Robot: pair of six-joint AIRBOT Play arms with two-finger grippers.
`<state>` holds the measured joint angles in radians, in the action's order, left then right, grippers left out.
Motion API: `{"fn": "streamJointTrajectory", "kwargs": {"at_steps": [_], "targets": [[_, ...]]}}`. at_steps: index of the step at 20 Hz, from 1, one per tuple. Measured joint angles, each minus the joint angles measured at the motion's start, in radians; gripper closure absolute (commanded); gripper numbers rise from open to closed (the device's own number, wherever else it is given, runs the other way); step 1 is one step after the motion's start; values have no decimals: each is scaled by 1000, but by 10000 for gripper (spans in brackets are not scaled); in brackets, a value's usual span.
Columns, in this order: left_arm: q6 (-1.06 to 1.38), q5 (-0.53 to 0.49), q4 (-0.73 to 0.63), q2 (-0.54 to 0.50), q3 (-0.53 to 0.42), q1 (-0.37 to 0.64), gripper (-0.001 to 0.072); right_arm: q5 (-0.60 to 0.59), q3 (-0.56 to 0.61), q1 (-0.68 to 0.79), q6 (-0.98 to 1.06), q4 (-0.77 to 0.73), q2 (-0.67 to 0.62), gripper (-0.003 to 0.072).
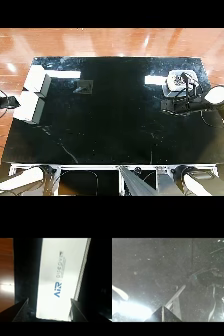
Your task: Fold the box and place the chain.
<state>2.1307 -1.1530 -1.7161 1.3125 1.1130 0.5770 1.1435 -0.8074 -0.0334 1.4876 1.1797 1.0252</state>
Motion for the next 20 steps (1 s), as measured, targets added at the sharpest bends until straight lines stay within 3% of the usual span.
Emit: {"fn": "streamJointTrajectory", "kwargs": {"at_steps": [1, 2, 3, 6, 8, 12, 16, 20], "targets": [[-16, -11, -16, -8, 21, -2, 209, -9, -1, 0, -3, 1, 0, 654], [-30, -19, -39, -18, 40, -2, 480, -24, -8, 0, -10, 3, 0, 654], [-43, -35, -84, -31, 56, -4, 683, -41, -21, 0, -15, 5, 0, 654], [-54, -68, -255, -94, 80, -42, 691, -76, -124, -24, -26, 41, 10, 654], [-53, -68, -343, -161, 85, -124, 691, -71, -234, -68, -26, 88, 30, 653], [-123, -8, -385, -335, 14, -431, 690, -35, -373, -137, 5, 123, 66, 654], [-338, 113, -242, -439, -182, -756, 689, 11, -311, -132, 67, 201, 78, 654], [-538, 226, -115, -442, -318, -901, 688, 15, -177, -73, 121, 290, 82, 655]]}}
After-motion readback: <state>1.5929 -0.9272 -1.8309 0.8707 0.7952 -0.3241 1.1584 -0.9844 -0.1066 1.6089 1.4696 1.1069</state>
